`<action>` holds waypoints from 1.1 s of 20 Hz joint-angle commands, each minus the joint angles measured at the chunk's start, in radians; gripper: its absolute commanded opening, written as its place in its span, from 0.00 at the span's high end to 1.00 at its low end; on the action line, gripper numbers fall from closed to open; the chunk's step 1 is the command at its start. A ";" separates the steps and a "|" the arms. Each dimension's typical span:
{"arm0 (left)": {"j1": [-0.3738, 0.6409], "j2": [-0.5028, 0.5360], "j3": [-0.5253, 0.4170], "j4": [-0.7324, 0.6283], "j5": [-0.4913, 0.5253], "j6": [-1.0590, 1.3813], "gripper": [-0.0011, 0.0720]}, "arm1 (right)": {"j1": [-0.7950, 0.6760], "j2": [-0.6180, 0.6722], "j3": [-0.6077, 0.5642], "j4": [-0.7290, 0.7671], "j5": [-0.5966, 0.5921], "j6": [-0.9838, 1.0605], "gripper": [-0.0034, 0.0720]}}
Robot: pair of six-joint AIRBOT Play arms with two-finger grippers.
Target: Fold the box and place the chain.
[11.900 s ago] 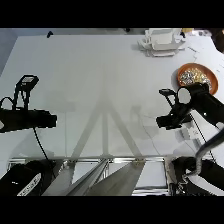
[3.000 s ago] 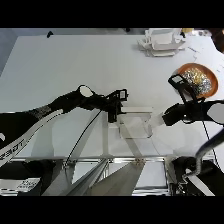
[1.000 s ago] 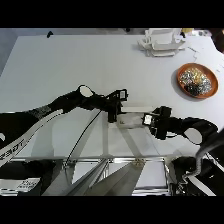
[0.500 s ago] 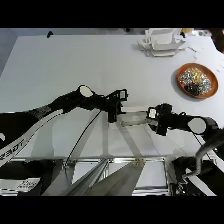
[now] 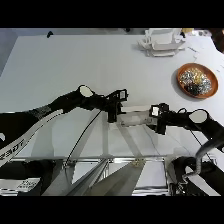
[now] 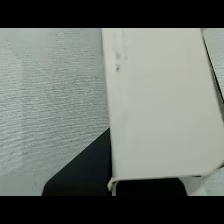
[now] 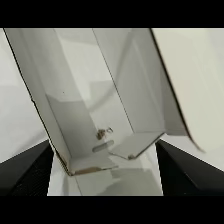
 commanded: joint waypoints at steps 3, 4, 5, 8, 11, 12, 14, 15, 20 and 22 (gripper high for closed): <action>0.000 0.000 0.000 0.000 0.000 0.000 0.97 | -0.035 -0.122 0.042 0.086 0.077 -0.084 0.04; 0.000 0.000 0.000 0.000 0.000 0.000 0.97 | -0.060 -0.145 0.063 0.080 0.110 -0.084 0.04; 0.000 0.000 0.000 0.000 0.000 0.000 0.97 | -0.080 -0.158 0.077 0.082 0.117 -0.084 0.04; 0.000 0.000 0.000 0.000 0.000 0.000 0.97 | -0.117 -0.174 0.088 0.084 0.138 -0.120 0.04; 0.000 0.000 0.000 0.000 0.000 0.000 0.97 | -0.119 -0.225 0.088 0.097 0.169 -0.226 0.04; 0.000 0.000 0.000 0.000 0.000 0.000 0.97 | -0.119 -0.238 0.088 0.105 0.183 -0.261 0.04; 0.000 0.000 0.000 0.000 0.000 0.000 0.97 | -0.119 -0.249 0.088 0.111 0.204 -0.288 0.04; 0.000 0.000 0.000 0.000 0.000 0.000 0.97 | -0.119 -0.249 0.088 0.119 0.210 -0.288 0.04; 0.000 0.000 0.000 0.000 0.000 0.000 0.97 | -0.078 -0.253 0.088 0.126 0.235 -0.284 0.06; 0.000 0.000 0.000 0.000 0.000 0.000 0.97 | -0.072 -0.253 0.088 0.124 0.224 -0.261 0.06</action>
